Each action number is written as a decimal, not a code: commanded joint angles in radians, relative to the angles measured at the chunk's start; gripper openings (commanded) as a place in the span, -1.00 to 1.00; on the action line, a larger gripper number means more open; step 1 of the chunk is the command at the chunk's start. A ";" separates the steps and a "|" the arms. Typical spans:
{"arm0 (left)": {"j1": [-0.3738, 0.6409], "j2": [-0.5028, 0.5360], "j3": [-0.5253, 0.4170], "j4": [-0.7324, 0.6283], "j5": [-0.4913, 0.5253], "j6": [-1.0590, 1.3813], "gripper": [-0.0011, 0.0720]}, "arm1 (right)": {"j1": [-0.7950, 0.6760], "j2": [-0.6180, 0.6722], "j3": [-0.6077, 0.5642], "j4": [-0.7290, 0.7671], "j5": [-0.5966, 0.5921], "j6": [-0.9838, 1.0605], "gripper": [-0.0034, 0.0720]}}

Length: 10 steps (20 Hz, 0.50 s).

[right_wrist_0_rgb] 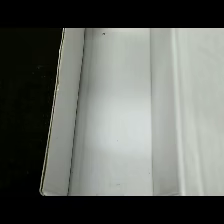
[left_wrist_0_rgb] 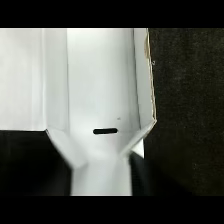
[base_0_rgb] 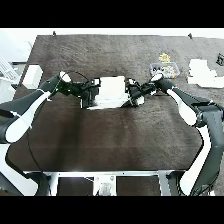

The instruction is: Fold the box and place the chain.

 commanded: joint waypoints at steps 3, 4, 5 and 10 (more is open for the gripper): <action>-0.001 -0.001 0.000 -0.009 0.003 0.008 -0.16 | 0.001 0.000 0.001 0.000 0.000 0.000 0.66; -0.001 -0.001 0.000 -0.012 0.006 0.008 -0.16 | 0.001 0.000 0.001 0.000 0.000 0.000 0.66; -0.001 -0.001 0.000 -0.016 0.006 0.008 -0.16 | 0.001 0.000 0.001 0.000 0.000 0.000 0.66; -0.032 -0.002 0.000 -0.029 0.066 0.037 -0.16 | 0.001 0.000 0.001 0.000 0.000 0.000 0.66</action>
